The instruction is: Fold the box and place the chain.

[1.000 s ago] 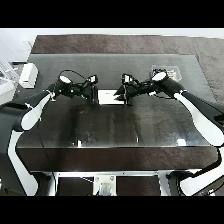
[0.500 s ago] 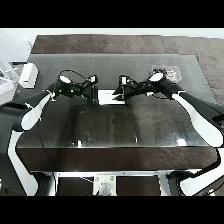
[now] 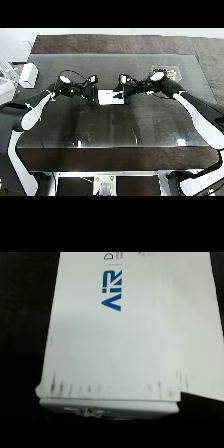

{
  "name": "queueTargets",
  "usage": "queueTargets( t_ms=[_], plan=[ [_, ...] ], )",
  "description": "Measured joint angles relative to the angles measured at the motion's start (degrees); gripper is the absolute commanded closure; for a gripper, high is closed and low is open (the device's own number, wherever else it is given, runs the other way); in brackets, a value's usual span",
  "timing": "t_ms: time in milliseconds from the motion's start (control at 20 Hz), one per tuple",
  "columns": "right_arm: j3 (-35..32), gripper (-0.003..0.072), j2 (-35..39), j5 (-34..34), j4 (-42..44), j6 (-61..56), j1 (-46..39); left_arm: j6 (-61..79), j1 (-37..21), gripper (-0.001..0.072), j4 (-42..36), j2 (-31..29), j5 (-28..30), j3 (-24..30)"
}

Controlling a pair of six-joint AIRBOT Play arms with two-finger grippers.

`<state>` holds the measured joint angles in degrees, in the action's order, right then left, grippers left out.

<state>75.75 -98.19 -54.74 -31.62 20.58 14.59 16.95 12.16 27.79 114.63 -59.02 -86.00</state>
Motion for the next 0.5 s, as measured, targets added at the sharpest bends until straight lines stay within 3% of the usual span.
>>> queueTargets(
  t_ms=[200, 500],
  plan=[
    [-0.1, 0.0378, 0.1, -0.8, 0.2, -0.1, 0.4, 0.0, 0.0, 0.0191, 0.0, 0.0, 0.0, 0.0],
    [-0.5, 0.0291, -0.3, -3.1, 0.9, -1.3, 0.7, 0.0, 0.0, 0.0191, 0.0, 0.0, 0.0, 0.0]
  ],
)
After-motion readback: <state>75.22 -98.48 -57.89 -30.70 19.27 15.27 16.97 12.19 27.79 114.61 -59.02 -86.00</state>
